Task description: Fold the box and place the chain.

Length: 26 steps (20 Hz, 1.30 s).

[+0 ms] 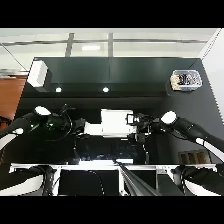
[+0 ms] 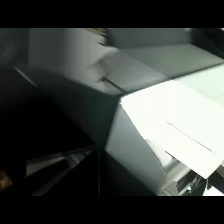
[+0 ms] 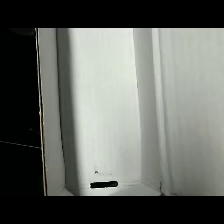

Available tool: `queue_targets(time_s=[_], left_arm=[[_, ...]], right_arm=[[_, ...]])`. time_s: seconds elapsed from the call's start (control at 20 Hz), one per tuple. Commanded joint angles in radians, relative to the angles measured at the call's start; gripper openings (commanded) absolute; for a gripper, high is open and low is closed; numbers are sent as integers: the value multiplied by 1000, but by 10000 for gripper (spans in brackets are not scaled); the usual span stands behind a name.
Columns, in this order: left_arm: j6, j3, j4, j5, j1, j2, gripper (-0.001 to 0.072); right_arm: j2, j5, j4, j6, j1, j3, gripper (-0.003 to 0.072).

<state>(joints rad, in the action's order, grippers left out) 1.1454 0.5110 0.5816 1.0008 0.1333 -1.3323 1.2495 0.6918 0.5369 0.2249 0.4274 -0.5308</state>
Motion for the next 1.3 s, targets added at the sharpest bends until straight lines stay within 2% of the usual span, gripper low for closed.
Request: queue_targets(time_s=[0.0,0.15,0.2,0.25,0.35,0.4,0.7,0.8,0.85,1.05,1.25], left_arm=[[-130,4,-158,13,38,-22,23],[-153,28,-135,29,11,11,28],[-168,35,-137,32,-2,29,107],[-174,45,-137,48,-13,40,247],[-175,72,-137,95,-23,45,663],[-182,82,-138,114,-20,44,682],[-211,108,-138,118,76,43,672],[-222,108,-138,111,92,43,519],[-226,108,-139,109,99,43,495],[-226,108,-137,89,130,43,495],[-195,133,-127,5,202,43,495]], right_arm=[[1,0,0,0,1,-1,14],[1,0,0,0,1,-1,14],[1,0,0,0,1,-1,14],[1,0,0,0,1,-1,14],[1,0,0,0,1,-1,14],[1,0,0,0,1,-1,14],[1,0,0,0,1,-1,14],[1,0,0,0,1,-1,14],[1,0,0,0,1,-1,14],[1,0,0,0,1,-1,14],[1,0,0,0,1,-1,14]])
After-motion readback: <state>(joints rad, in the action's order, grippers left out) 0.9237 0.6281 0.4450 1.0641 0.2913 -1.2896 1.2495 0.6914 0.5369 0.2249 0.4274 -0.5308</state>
